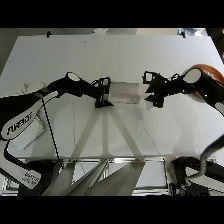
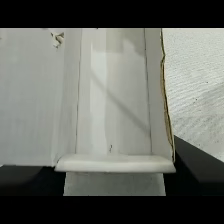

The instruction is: Fold the box and place the chain.

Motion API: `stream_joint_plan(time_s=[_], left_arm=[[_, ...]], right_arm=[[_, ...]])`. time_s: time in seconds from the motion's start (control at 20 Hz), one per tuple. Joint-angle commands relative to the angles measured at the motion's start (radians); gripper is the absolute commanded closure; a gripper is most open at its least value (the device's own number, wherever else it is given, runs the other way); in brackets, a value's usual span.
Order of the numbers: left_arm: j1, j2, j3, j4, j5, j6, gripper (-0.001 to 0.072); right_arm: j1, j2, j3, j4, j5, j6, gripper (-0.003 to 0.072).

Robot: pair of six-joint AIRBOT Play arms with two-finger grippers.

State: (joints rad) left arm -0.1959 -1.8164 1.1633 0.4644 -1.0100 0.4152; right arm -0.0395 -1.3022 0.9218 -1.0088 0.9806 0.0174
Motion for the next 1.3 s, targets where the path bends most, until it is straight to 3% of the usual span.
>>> stream_joint_plan(time_s=[0.0,0.35,0.55,0.8,0.95,1.1,1.25], left_arm=[[0.001,0.000,0.000,0.000,0.000,0.000,0.0492],[0.001,0.000,0.000,0.000,0.000,0.000,0.0492],[0.001,0.000,0.000,0.000,0.000,0.000,0.0492],[0.001,0.000,0.000,0.000,0.000,0.000,0.0492],[0.001,0.000,0.000,0.000,0.000,0.000,0.0492],[0.001,0.000,0.000,0.000,0.000,0.000,0.0492],[0.001,0.000,0.000,0.000,0.000,0.000,0.0492]], right_arm=[[0.001,-0.050,0.000,0.002,-0.008,-0.050,0.0344],[0.003,-0.119,0.000,0.146,-0.055,-0.138,0.0346],[0.044,-0.137,0.000,0.141,-0.081,-0.165,0.0348],[0.101,-0.142,0.000,0.141,-0.096,-0.184,0.0520],[0.131,-0.142,0.000,0.142,-0.140,-0.184,0.0533],[0.155,-0.152,0.000,0.145,-0.164,-0.183,0.0527],[0.157,-0.177,0.000,0.142,-0.163,-0.145,0.0332]])
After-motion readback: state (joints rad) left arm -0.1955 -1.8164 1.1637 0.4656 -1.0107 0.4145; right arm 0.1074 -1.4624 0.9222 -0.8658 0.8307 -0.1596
